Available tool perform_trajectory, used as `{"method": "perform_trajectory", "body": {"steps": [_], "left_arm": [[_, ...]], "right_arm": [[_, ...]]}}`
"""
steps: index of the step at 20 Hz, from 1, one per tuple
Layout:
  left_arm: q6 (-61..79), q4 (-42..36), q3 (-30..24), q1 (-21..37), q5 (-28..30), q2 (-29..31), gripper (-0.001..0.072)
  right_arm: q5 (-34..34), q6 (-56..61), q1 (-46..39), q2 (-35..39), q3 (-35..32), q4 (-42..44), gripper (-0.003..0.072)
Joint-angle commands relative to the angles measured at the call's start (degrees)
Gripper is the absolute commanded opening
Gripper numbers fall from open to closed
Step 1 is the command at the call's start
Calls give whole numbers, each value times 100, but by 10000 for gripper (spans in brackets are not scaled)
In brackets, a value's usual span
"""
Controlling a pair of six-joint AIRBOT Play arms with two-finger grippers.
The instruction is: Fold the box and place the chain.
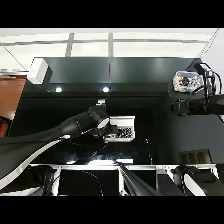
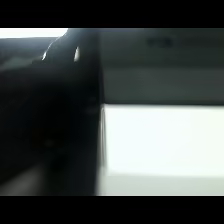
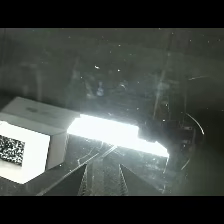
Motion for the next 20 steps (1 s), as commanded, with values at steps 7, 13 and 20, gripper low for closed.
{"method": "perform_trajectory", "body": {"steps": [7, 13, 20], "left_arm": [[1530, 297, 568, -26, -1169, 1032, 570], [2175, 614, -1012, 1145, -1360, 2623, 569], [7138, -4577, -3292, 4273, 273, 3659, 570]], "right_arm": [[2, -63, -11, 7, -20, -20, 252], [57, 76, -11, 7, -20, -15, 252], [107, 306, -9, 4, -20, -13, 251]]}}
